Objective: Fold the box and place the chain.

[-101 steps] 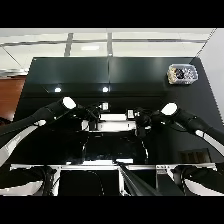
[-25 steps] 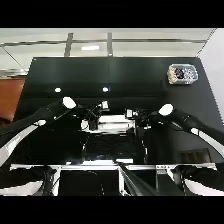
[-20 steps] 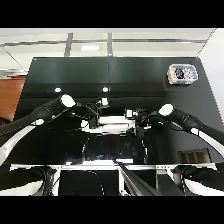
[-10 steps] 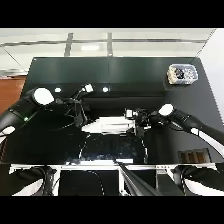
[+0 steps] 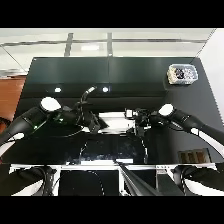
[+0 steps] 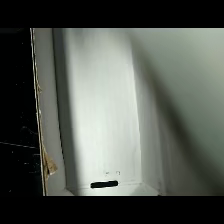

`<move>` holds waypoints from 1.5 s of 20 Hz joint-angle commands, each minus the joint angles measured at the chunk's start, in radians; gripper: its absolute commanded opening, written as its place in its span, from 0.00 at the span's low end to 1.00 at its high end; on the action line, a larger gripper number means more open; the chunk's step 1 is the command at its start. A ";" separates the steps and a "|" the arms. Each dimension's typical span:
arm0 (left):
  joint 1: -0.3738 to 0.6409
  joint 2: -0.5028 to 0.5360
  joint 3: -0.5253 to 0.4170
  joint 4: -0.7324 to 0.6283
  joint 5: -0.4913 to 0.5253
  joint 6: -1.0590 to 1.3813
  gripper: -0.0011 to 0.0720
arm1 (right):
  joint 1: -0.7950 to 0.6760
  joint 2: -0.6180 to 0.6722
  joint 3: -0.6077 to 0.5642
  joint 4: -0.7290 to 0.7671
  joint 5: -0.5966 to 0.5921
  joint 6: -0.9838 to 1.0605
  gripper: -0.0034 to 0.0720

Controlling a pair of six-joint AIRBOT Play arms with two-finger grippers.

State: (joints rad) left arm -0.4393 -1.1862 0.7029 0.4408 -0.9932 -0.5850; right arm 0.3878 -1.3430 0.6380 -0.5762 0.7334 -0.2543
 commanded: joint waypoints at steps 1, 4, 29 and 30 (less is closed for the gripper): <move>0.004 -0.010 -0.015 -0.207 0.204 0.185 0.05 | 0.001 0.000 0.000 0.001 0.000 0.000 0.31; 0.025 -0.048 -0.014 -0.188 0.360 0.185 0.05 | 0.001 0.000 0.000 0.001 0.000 0.000 0.31; 0.086 0.260 -0.085 0.289 0.040 0.134 0.06 | 0.001 0.000 0.000 0.003 -0.001 0.000 0.31; 0.085 0.257 -0.116 0.322 0.027 0.193 0.06 | 0.001 0.000 0.000 0.003 -0.001 0.000 0.31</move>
